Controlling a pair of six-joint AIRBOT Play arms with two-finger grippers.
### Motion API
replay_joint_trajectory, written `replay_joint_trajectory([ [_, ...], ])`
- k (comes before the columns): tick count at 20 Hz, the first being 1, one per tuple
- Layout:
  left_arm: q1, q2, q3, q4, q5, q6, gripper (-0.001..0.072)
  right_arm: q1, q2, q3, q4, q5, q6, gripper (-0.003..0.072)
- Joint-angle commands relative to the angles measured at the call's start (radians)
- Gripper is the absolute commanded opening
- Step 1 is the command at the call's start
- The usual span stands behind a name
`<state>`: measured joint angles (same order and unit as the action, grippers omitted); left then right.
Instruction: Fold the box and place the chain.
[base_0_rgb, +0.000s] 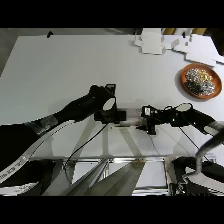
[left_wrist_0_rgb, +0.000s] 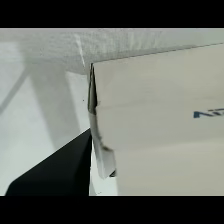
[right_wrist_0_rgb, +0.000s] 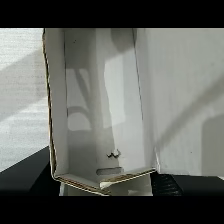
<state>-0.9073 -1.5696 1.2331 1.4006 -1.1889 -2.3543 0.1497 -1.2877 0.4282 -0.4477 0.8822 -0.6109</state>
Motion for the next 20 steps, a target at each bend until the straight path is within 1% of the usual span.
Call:
replay_joint_trajectory([
  [1,-0.005,-0.044,0.039,0.01,-0.027,-0.032,0.029,0.001,0.0,0.0,0.0,0.0,0.0,0.0409],
  [3,-0.01,-0.065,0.04,0.012,-0.027,-0.033,0.0266,0.001,0.0,0.0,0.0,0.0,0.0,0.0409],
  [7,-0.012,-0.087,0.039,0.007,-0.021,-0.083,0.0265,0.001,0.0,0.0,0.0,0.0,0.0,0.0409],
  [10,-0.013,-0.089,0.039,0.011,0.011,-0.097,0.0265,0.001,0.0,0.0,0.0,0.0,0.0,0.0409],
  [13,-0.017,-0.104,0.039,0.018,0.007,-0.097,0.0264,0.001,0.0,0.0,0.0,0.0,0.0,0.0409],
  [15,-0.017,-0.109,0.039,0.006,-0.003,-0.097,0.0192,0.001,0.0,0.0,0.0,0.0,0.0,0.0409],
  [16,-0.017,-0.109,0.039,0.006,-0.006,-0.098,0.0186,0.001,0.0,0.0,0.0,0.0,0.0,0.0409],
  [19,-0.016,-0.11,0.039,0.012,-0.004,-0.089,0.0,0.001,0.0,0.0,0.0,0.0,0.0,0.0409],
  [20,-0.016,-0.111,0.039,0.011,-0.005,-0.082,0.0001,0.0,0.0,0.0,0.0,0.0,0.0,0.0409],
])
